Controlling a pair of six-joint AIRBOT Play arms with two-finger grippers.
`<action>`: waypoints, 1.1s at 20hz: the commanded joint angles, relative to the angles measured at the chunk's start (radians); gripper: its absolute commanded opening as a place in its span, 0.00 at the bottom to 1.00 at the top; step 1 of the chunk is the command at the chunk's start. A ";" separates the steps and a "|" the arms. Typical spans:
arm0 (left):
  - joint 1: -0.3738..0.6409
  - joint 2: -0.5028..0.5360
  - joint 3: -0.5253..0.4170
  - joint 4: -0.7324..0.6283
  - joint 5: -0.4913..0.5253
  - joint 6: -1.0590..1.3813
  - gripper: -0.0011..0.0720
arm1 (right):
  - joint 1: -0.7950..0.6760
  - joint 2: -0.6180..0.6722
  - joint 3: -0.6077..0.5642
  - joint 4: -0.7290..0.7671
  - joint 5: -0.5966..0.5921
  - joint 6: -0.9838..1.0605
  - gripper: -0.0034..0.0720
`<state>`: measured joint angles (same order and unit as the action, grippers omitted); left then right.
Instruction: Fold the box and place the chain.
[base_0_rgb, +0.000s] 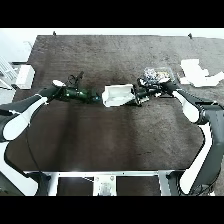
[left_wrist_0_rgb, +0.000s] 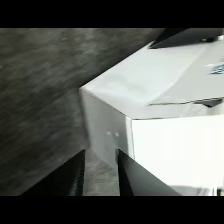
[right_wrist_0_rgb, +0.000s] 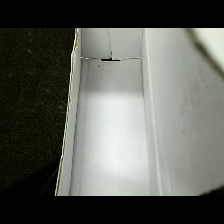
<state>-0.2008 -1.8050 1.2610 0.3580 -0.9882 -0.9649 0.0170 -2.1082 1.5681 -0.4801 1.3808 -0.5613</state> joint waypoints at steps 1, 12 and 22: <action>-0.002 0.013 0.021 -0.001 -0.028 -0.003 0.36 | 0.000 0.000 0.000 0.000 0.000 0.000 0.77; -0.043 0.044 0.021 0.013 0.017 -0.047 0.36 | 0.000 0.000 0.000 0.000 0.000 0.000 0.77; -0.084 0.057 0.065 0.133 0.011 -0.232 0.63 | 0.000 0.000 0.000 0.000 0.000 0.000 0.77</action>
<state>-0.2687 -1.7493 1.3033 0.4229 -0.9802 -1.1065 0.0170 -2.1082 1.5681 -0.4797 1.3808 -0.5613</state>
